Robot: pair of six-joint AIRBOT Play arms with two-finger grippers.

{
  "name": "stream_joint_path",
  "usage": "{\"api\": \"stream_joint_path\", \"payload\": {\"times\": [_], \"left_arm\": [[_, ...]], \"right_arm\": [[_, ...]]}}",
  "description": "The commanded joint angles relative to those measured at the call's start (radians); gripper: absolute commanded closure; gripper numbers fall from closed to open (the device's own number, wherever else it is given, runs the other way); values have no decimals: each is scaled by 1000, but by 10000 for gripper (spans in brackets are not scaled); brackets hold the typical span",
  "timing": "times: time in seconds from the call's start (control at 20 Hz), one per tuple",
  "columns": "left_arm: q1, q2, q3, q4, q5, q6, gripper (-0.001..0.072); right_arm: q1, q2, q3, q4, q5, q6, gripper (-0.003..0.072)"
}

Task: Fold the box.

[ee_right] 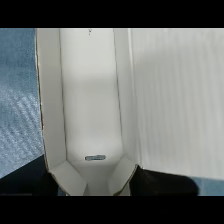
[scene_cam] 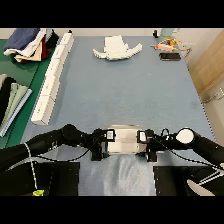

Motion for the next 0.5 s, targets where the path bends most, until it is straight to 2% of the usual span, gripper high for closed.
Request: {"api": "stream_joint_path", "payload": {"times": [0.0, 0.45], "left_arm": [[-1, -21, 5, -3, 1, 4, 17], [0, -23, 16, -62, 11, 49, 18]], "right_arm": [[0, 0, 1, 0, 0, 0, 173], [0, 0, 1, 0, 0, 0, 173]]}}
